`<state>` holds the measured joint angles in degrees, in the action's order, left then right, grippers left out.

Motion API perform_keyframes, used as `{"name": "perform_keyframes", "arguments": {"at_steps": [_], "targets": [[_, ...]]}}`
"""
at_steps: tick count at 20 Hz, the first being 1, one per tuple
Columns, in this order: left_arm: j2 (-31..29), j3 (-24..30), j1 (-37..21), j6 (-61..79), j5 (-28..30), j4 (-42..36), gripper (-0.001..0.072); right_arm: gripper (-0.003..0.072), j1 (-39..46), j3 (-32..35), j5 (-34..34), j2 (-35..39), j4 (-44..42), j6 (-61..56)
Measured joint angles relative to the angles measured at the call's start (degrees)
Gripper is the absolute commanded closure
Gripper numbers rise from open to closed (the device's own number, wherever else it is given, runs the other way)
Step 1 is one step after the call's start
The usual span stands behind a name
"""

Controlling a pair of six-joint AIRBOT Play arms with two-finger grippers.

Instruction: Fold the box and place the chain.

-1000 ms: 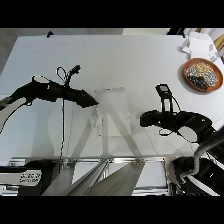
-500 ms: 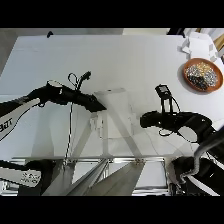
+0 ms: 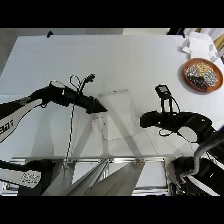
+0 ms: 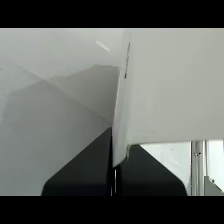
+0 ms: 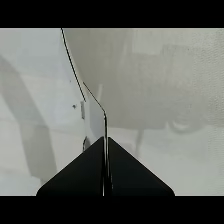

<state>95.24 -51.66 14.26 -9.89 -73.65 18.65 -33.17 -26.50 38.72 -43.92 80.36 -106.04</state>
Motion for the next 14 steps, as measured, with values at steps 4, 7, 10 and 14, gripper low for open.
{"name": "perform_keyframes", "arguments": {"at_steps": [4, 7, 10, 14], "targets": [[-3.82, 0.0, 0.5, 4.81, 0.66, 0.35, 0.0703, 0.0429, 0.0, -1.29, 0.85, 0.92, -0.17, 0.0], [-8.13, 0.0, 2.25, 8.96, 0.7, 1.62, 0.0704, 0.0382, 0.0, -3.41, 3.96, 2.99, -0.02, 0.57], [-12.59, 0.02, 6.03, 11.08, 1.16, 6.78, 0.0707, 0.0382, 0.0, -5.42, 10.97, 6.99, 0.63, 2.05], [-16.9, 0.17, 11.87, 9.9, 4.28, 13.11, 0.0708, 0.0382, 0.0, -6.4, 21.09, 13.7, 1.49, 3.72]]}}
